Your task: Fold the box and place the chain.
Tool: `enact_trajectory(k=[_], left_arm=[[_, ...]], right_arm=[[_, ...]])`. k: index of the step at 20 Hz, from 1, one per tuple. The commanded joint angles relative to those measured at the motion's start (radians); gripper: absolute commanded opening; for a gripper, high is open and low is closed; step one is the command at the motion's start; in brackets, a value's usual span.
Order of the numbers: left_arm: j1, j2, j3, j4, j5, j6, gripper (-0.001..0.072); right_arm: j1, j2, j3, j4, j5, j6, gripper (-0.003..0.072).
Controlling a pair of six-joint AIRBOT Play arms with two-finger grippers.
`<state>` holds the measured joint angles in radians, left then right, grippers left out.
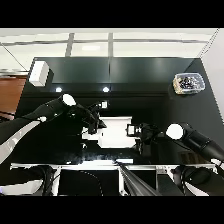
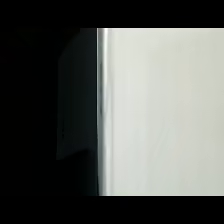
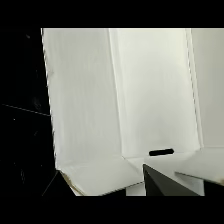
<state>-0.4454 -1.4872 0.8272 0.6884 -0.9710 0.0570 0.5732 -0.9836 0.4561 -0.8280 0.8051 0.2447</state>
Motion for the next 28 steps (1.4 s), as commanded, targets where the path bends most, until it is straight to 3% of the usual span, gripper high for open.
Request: enact_trajectory(k=[1,7,9,11,18,28], left_arm=[[0.000,0.000,0.000,0.000,-0.003,0.000,0.0026],[0.000,0.000,0.000,0.000,-0.006,0.000,0.0025],[0.000,0.000,0.000,0.000,-0.006,0.000,0.0025],[0.000,0.000,0.000,0.000,-0.006,0.000,0.0026],[0.000,0.000,0.000,0.000,-0.007,0.000,0.0026],[0.000,0.000,0.000,0.000,-0.007,0.000,0.0025]], right_arm=[[0.030,0.000,0.001,0.052,-0.051,-0.004,0.0563],[0.021,0.000,0.066,-0.040,-0.085,0.069,0.0565],[-0.005,0.000,0.089,-0.045,-0.059,0.078,0.0597],[-0.027,0.000,0.111,-0.046,-0.069,0.077,0.0680],[-0.094,-0.003,0.124,-0.036,-0.078,0.057,0.0680],[-0.175,-0.114,0.123,0.256,-0.010,-0.236,0.0679]])
